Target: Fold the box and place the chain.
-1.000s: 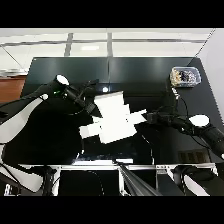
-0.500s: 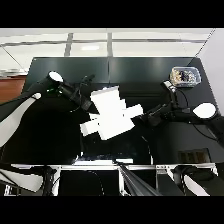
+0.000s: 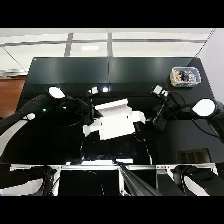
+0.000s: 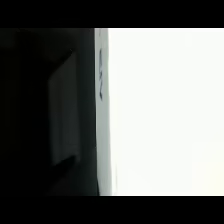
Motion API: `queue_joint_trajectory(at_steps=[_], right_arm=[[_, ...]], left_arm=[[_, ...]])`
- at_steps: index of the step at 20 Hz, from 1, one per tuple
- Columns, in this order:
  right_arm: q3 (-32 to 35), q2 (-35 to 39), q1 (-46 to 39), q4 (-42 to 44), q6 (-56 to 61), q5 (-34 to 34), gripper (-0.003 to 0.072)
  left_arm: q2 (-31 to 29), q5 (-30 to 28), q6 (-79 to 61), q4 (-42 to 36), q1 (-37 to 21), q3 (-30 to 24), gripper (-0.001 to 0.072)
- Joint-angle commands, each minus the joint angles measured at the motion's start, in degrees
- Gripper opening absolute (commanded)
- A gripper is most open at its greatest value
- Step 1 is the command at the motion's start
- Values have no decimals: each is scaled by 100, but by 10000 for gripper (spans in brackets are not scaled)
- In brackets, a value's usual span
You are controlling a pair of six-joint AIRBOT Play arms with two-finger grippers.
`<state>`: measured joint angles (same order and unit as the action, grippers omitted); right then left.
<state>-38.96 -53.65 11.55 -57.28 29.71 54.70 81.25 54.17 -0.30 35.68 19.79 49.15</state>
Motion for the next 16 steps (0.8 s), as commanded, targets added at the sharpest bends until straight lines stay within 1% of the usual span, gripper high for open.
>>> queue_joint_trajectory(at_steps=[1,4,6,7,9,10,14,16], right_arm=[[2,2,481,-103,-1139,74,718],[157,-125,914,326,-1620,-116,718],[260,-286,1152,317,-1849,-214,718],[332,-358,1207,321,-1939,-374,718],[468,-470,1228,321,-2225,-608,718],[501,-540,1231,321,-2350,-619,718],[509,-946,1401,323,-2538,-658,718],[509,-1115,1554,332,-2551,-896,718]], left_arm=[[-7,-925,-914,48,321,-103,27],[83,-894,-911,343,468,-103,27],[87,-901,-909,463,560,-103,26],[94,-896,-876,457,566,-103,27],[101,-894,-844,457,566,-103,27],[98,-892,-844,457,564,-103,27],[98,-896,-844,457,566,-103,27],[98,-896,-844,457,566,-103,27]])
